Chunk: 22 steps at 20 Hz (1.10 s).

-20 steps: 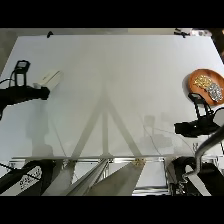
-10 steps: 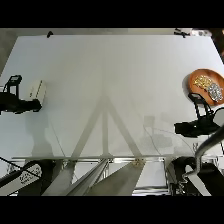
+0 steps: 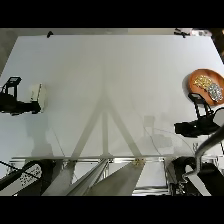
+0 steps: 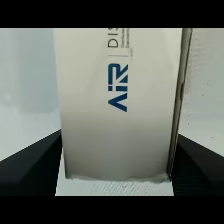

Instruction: Fold the box and place the chain.

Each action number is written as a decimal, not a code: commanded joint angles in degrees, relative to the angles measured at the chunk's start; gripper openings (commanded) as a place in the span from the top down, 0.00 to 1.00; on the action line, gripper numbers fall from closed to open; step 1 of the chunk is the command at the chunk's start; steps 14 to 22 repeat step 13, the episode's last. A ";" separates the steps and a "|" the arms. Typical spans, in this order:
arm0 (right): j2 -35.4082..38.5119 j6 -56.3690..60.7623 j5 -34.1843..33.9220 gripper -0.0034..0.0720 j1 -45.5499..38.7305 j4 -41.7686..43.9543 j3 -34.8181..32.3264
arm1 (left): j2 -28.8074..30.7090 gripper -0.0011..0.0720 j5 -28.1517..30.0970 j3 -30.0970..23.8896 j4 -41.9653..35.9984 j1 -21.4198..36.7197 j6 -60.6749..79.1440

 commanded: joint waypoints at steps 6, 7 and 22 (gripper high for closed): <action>0.00 0.00 0.02 0.93 -0.04 0.02 0.00 | 9.07 0.02 0.66 0.00 -3.48 0.00 0.33; 0.00 0.00 0.02 0.93 -0.04 0.02 0.00 | 9.77 0.02 0.76 0.00 -4.55 0.00 0.33; 0.00 0.00 0.02 0.93 -0.04 0.02 0.00 | 12.07 0.03 0.61 0.00 -8.37 0.00 0.35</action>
